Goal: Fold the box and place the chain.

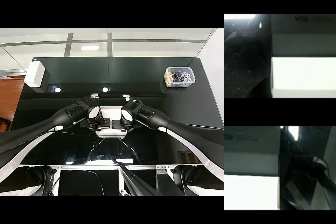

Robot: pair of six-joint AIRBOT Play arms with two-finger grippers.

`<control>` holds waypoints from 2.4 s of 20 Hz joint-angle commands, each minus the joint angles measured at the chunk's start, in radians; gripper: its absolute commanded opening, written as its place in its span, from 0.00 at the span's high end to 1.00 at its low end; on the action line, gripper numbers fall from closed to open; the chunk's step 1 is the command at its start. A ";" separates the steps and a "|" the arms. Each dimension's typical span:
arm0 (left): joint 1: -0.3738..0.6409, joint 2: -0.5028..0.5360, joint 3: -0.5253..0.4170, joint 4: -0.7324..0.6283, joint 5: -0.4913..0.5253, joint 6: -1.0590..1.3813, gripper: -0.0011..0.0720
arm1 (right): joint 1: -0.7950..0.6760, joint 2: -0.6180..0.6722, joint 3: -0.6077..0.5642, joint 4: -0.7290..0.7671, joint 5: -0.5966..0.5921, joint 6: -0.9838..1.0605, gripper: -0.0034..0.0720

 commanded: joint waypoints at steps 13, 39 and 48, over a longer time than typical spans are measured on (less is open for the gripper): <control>0.001 0.000 0.000 0.003 0.002 0.002 0.94 | 0.001 0.000 0.000 -0.002 0.020 -0.006 0.54; 0.000 0.000 0.000 0.000 0.002 0.002 0.94 | -0.274 0.364 0.105 -0.500 0.145 -0.222 0.03; 0.000 0.000 0.000 0.000 0.005 0.003 0.94 | -0.872 -0.016 0.298 -0.161 -0.112 -0.380 0.03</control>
